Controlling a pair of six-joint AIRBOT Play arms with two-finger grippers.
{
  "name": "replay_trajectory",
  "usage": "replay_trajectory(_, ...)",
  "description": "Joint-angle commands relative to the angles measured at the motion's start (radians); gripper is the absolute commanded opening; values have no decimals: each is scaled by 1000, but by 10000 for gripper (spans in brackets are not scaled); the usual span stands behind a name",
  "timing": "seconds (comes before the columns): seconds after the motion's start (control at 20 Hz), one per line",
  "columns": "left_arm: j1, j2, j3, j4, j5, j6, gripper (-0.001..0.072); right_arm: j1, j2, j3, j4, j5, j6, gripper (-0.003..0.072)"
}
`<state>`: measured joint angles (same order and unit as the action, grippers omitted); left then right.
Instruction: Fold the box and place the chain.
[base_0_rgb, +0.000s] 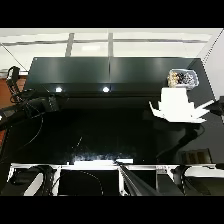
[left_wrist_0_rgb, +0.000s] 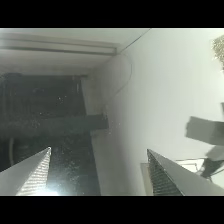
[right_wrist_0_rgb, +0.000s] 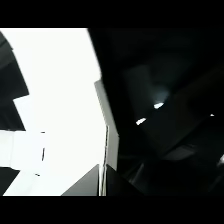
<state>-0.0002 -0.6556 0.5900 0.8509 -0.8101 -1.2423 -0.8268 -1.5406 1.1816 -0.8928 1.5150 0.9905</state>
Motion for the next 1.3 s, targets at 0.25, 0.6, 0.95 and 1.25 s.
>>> replay_trajectory(0.25, 1, -44, 0, -4, -66, 0, 701, 303, 243, -237, 105, -150, 55, 41)
replay_trajectory(0.6, -1, -82, 0, -38, -125, 1, 702, 594, 552, -482, 323, -399, -35, 41)
replay_trajectory(0.95, -106, -168, -9, -54, -123, -72, 701, 993, 697, -689, 358, -719, -195, 41)
replay_trajectory(1.25, -129, -411, -23, -185, -113, -3, 701, 1074, 697, -697, 361, -772, -184, 41)
